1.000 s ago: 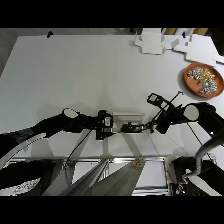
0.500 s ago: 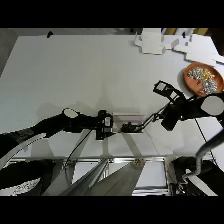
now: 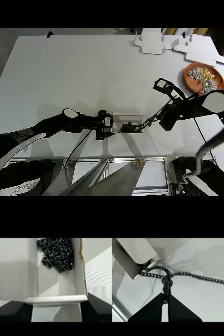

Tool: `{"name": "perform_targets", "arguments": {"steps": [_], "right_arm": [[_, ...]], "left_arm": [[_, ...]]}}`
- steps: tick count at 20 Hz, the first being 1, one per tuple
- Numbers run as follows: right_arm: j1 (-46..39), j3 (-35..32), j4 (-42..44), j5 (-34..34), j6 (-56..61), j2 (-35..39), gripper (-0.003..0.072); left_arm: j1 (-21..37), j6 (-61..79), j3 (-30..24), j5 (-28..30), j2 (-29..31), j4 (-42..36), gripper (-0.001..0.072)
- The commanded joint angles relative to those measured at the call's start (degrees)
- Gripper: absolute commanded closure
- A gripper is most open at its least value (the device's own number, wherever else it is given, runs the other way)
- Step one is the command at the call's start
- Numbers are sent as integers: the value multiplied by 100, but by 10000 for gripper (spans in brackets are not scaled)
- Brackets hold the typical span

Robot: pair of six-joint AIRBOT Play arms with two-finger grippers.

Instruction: Fold the box and place the chain.

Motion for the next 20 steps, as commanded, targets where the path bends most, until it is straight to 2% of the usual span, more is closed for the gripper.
{"name": "perform_targets", "arguments": {"steps": [1,2,4,8,9,11,14,16,18,20], "right_arm": [[2,2,-42,20,269,-221,665],[2,-9,-52,20,313,-256,662],[2,-79,-160,-7,459,-280,557],[2,-131,-695,-284,907,-286,554],[2,-144,-511,-387,629,-286,555],[2,-286,105,-402,-706,-286,555],[2,-892,533,-374,-2417,-286,544],[2,-1386,505,-428,-3764,-286,481],[2,-1753,584,-874,-4450,-286,446],[2,-1912,758,-1440,-4527,-286,447]], "left_arm": [[0,2,-2,0,2,2,698],[0,2,-2,0,2,2,698],[0,2,-2,-2,2,2,698],[0,2,-2,0,2,2,698],[0,2,-2,0,2,2,698],[0,2,-2,0,2,2,698],[0,0,-2,0,2,2,698],[0,2,-2,0,2,2,698],[0,2,-2,0,2,2,698],[0,2,-2,0,2,2,698]]}}
